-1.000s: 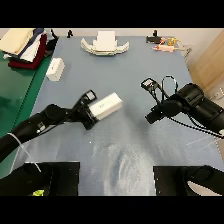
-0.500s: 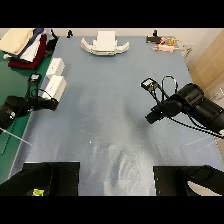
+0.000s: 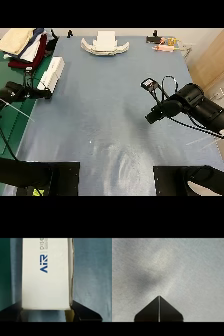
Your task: Fold the box.
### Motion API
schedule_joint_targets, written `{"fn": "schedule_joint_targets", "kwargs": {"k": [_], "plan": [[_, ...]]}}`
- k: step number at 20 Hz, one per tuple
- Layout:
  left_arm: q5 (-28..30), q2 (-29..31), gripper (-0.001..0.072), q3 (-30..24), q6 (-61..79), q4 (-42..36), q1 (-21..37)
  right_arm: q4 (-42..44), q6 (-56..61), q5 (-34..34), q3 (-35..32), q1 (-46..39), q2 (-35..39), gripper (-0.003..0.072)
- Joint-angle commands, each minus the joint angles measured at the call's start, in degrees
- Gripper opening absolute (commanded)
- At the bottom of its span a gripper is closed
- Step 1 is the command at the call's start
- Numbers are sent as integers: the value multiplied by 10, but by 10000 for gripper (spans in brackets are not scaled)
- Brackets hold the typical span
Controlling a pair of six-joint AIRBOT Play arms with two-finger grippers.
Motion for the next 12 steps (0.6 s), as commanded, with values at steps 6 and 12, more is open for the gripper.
{"fn": "schedule_joint_targets", "kwargs": {"k": [6,12], "plan": [[-1,-176,522,223,-27,0,-38,0,0,0,0,0,0,6],[-5,-212,522,265,-46,5,-38,0,0,0,0,0,0,7]]}}
